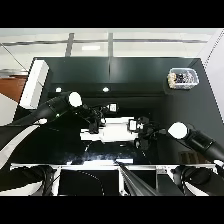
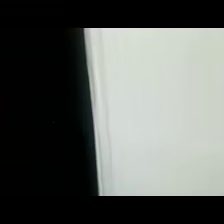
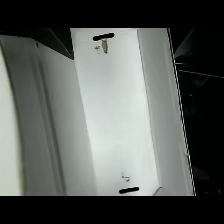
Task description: Fold the box and place the chain.
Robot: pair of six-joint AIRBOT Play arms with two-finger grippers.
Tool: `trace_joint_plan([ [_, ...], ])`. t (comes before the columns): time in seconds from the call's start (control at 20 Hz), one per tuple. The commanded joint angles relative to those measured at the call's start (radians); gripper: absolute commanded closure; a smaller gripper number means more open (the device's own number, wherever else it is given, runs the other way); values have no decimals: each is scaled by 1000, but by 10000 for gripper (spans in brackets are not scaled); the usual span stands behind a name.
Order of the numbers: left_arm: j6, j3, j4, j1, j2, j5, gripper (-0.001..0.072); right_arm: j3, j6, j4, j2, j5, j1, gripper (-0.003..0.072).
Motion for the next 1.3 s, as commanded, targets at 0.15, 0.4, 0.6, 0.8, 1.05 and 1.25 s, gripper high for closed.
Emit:
trace_joint_plan([
  [0.15, 3, 1, -6, -1, 1, -2, 681, 20, 24, -64, 26, 6, -49, -27],
  [0.4, 22, 1, -14, -15, 2, -1, 682, 20, 49, -90, 30, -5, -88, -27],
  [0.6, 58, 1, -11, -42, 6, 0, 682, 20, 18, -81, 30, -17, -90, -27],
  [0.8, 60, 1, 0, -43, 11, 1, 682, 30, 8, -78, 30, -8, -90, -27],
  [1.05, 60, 2, 15, -43, 24, 6, 682, 43, -10, -11, 26, 68, -90, -27],
  [1.25, 59, 2, 14, -43, 23, 16, 682, 32, -53, 63, -5, 105, -90, -27],
])
